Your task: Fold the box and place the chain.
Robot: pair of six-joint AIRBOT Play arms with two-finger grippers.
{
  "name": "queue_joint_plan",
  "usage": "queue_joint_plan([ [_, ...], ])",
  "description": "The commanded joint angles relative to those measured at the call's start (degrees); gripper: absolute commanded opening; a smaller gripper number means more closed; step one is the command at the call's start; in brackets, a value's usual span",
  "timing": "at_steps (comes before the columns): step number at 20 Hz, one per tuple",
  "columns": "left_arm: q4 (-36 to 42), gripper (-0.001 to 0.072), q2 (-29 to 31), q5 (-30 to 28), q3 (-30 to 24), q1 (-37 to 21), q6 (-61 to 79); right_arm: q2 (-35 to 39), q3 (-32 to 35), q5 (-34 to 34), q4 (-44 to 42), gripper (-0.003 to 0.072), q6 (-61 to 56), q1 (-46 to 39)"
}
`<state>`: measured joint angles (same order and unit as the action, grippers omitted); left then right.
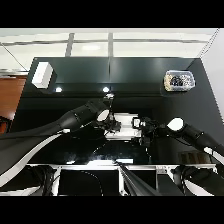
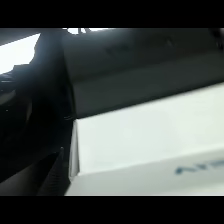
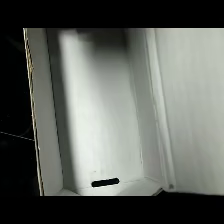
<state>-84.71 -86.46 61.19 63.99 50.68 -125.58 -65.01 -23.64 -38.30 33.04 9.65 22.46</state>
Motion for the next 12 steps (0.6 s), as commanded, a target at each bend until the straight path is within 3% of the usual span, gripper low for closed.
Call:
queue_joint_plan([
  [1,-4.7,0.0426,-0.8,1.8,0.7,0.7,-7.8,0.0,0.0,0.0,0.0,0.0463,0.0,0.1],
  [2,-4.9,0.0386,-0.8,1.9,0.7,0.7,-8.1,0.0,0.0,0.0,0.0,0.0463,0.0,0.1],
  [12,-2.9,0.0375,-3.3,3.9,1.0,0.8,-6.8,0.0,0.0,0.0,0.0,0.0463,0.0,0.1],
])
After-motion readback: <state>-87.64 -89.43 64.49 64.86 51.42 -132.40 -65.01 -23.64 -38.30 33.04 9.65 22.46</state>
